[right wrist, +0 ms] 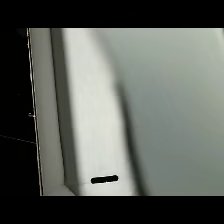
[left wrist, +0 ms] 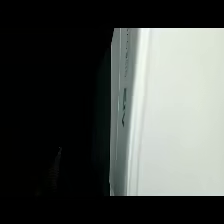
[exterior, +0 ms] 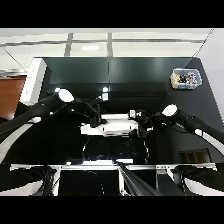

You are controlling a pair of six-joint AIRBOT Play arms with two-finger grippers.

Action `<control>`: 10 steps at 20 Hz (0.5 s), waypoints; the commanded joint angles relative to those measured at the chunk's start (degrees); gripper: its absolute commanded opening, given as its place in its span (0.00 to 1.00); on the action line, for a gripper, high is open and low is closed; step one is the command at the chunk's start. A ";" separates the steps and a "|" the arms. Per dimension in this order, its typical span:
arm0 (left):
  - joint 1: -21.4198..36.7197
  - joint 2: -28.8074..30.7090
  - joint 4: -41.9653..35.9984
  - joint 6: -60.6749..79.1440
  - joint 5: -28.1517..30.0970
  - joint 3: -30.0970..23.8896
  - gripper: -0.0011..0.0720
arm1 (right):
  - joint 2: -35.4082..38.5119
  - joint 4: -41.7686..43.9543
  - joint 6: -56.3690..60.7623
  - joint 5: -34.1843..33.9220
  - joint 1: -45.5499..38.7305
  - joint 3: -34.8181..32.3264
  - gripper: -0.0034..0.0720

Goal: Fold the box and place the chain.

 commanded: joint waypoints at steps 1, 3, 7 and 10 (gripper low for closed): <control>2.49 7.10 12.81 -20.24 -3.48 0.79 0.78 | 0.00 0.09 0.20 -0.52 0.02 0.00 0.69; 4.94 10.56 15.28 -31.71 -10.08 0.79 0.73 | 0.00 0.11 0.20 -0.52 0.02 0.00 0.69; 6.29 11.30 9.29 -41.59 -26.01 -1.11 0.05 | 0.00 0.11 0.22 -0.52 0.02 0.00 0.69; 3.26 11.34 -3.50 -38.32 -21.77 -7.32 0.04 | 0.00 0.09 0.20 -0.52 0.02 0.00 0.69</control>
